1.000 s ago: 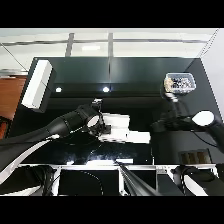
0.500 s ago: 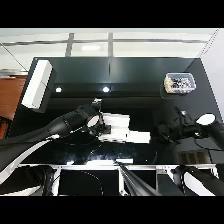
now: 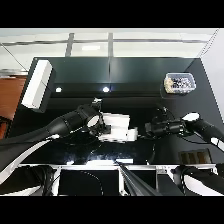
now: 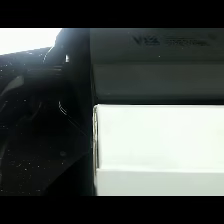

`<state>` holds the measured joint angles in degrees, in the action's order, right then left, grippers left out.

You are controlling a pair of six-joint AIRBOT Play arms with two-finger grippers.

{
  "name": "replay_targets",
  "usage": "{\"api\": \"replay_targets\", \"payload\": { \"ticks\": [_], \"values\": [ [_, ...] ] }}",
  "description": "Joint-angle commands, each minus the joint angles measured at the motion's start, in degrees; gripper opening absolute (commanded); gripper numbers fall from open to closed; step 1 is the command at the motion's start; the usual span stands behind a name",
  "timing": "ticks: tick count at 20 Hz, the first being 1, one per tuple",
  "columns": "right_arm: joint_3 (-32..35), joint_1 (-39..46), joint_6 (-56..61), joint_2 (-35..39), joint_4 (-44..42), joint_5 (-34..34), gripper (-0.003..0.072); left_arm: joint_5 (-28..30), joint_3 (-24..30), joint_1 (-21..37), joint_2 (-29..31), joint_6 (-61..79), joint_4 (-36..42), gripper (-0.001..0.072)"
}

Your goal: Fold the box and place the chain.

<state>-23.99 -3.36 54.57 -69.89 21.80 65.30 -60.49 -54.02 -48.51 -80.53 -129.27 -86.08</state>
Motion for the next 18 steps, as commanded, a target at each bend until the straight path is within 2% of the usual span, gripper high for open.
{"api": "replay_targets", "payload": {
  "ticks": [1, 3, 9, 12, 16, 18],
  "values": [
    [-0.68, -2.1, -3.37, -0.37, -2.08, 1.64, 0.05, -0.02, -0.02, 0.02, -0.02, 0.04, -0.02, 0.003],
    [-2.03, -5.2, -3.23, -0.37, -2.01, 1.36, 0.0501, -0.02, -0.02, 0.02, -0.02, 0.04, -0.02, 0.003],
    [-10.36, -16.65, 12.94, -0.37, 5.88, -10.45, 0.0496, -0.02, -0.02, 0.02, -0.02, 0.04, -0.02, 0.003],
    [-14.67, -23.26, 29.77, -0.37, 18.45, -14.71, 0.0488, 0.0, -0.02, 0.02, -0.02, 0.04, -0.02, 0.003],
    [-19.21, -31.91, 52.41, -0.37, 40.04, -15.5, 0.0487, 0.0, -0.02, 0.02, -0.02, 0.04, -0.02, 0.003],
    [-20.37, -34.82, 61.79, -0.37, 46.8, -15.69, 0.0487, 0.02, -0.02, 0.02, -0.02, 0.04, -0.02, 0.003]
  ]
}}
